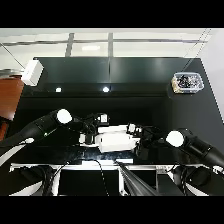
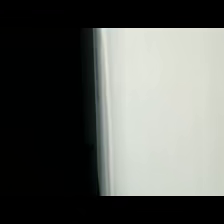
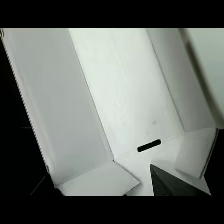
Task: Fold the box and place the chain.
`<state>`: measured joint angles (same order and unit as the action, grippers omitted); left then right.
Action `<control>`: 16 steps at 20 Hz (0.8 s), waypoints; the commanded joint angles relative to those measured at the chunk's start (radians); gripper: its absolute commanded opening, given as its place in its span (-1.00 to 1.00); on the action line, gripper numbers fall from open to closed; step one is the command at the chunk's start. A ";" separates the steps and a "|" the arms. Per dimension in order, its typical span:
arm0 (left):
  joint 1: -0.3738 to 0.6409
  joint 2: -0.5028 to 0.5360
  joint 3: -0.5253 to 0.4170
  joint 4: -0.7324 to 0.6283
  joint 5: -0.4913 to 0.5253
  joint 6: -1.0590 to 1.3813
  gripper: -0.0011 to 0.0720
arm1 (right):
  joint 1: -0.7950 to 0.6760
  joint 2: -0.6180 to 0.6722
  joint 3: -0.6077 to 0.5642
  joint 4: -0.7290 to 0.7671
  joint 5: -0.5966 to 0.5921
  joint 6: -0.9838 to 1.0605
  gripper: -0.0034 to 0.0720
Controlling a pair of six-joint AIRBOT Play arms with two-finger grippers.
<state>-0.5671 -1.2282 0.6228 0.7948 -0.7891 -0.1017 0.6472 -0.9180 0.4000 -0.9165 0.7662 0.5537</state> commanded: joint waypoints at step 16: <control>0.000 0.000 0.000 0.000 0.000 0.000 -0.90 | 0.040 0.001 0.042 -0.090 -0.114 -0.032 0.94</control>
<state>-0.5671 -1.2282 0.6231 0.7948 -0.7910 -0.1024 0.6865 -0.9173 0.4400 -0.9756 0.6846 0.5594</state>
